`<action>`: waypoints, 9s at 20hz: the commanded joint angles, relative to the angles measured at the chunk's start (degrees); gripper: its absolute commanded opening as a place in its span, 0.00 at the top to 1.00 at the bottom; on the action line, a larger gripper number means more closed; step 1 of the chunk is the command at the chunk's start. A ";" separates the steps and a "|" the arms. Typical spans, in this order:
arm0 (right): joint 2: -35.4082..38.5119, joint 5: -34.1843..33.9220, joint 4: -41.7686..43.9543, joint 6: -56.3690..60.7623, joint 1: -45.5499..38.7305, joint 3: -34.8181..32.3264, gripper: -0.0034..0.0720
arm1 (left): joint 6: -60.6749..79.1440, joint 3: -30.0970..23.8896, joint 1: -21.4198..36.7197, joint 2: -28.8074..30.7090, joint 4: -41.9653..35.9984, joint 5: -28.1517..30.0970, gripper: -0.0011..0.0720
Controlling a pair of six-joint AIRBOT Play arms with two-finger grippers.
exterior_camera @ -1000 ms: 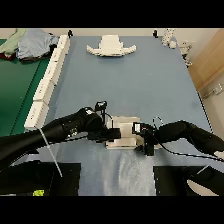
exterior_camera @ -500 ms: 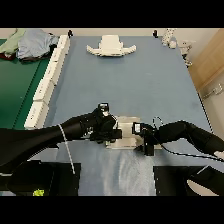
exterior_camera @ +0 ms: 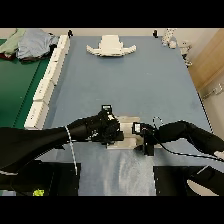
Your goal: Fold the box.
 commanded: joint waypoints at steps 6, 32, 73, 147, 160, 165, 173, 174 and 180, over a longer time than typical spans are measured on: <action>-0.02 -0.04 0.04 0.11 0.00 -0.02 0.25 | 1.11 0.04 -0.15 0.02 -0.44 1.66 0.31; -0.02 -0.02 0.04 0.11 0.00 -0.02 0.25 | 53.86 5.55 9.25 18.34 -1.16 -13.49 0.97; -0.02 -0.04 0.04 0.11 0.00 -0.02 0.25 | 166.42 -29.70 25.03 13.27 -61.09 25.90 0.05; 9.70 -12.39 3.32 79.43 1.73 10.34 0.35 | 165.89 -29.70 23.23 13.27 -61.26 26.38 0.37; -16.55 3.48 0.52 78.01 4.26 19.12 0.47 | 165.92 -29.70 23.23 13.27 -61.26 26.38 0.37; -18.18 3.41 0.48 77.53 5.97 19.15 0.47 | 165.92 -29.70 23.23 13.27 -61.26 26.38 0.37; -10.78 1.27 -5.51 77.13 5.25 21.62 0.47 | 165.89 -29.70 23.23 13.27 -61.26 26.38 0.37; -8.70 0.35 -7.37 77.15 4.92 21.84 0.47 | 165.92 -29.70 23.23 13.27 -61.26 26.38 0.37; 4.13 -12.41 -17.70 74.16 4.63 21.22 0.47 | 165.92 -29.70 23.23 13.27 -61.26 26.38 0.37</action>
